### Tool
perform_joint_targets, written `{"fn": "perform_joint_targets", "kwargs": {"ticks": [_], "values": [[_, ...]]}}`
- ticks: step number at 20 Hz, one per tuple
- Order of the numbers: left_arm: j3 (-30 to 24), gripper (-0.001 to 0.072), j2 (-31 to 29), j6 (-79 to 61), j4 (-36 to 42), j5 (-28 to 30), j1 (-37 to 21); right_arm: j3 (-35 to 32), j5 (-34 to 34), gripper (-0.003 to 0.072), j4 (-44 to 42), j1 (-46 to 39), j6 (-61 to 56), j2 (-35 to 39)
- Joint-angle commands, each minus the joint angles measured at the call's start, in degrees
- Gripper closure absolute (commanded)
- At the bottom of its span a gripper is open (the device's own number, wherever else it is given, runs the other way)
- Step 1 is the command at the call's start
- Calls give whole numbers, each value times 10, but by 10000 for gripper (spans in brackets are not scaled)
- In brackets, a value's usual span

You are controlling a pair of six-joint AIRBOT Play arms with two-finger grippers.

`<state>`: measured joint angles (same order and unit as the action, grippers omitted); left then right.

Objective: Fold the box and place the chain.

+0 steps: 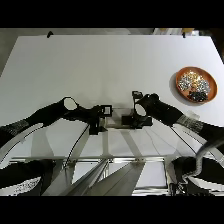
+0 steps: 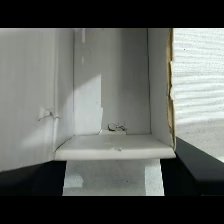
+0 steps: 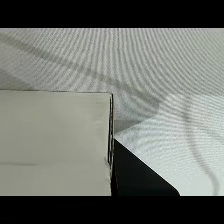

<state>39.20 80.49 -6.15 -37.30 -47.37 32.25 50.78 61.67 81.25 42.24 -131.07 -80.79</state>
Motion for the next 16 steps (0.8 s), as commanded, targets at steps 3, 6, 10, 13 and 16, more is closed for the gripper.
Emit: {"fn": "perform_joint_targets", "kwargs": {"ticks": [3, 6, 10, 13, 16], "values": [[0, 600, 0, 0, 0, 0, 0, 2, 4, 588, -2, 3, 7, 6], [0, 600, 0, 0, 0, 0, 0, 5, 22, 314, 7, -1, 87, 60], [0, 600, 0, 0, 0, 0, 0, 60, 105, 314, 43, -56, 184, 160], [0, 600, 0, 0, 0, 0, 0, 141, 139, 428, 98, -177, 265, 191], [0, 600, 0, 0, 0, 0, 0, 190, 127, 465, 105, -361, 366, 172]]}}
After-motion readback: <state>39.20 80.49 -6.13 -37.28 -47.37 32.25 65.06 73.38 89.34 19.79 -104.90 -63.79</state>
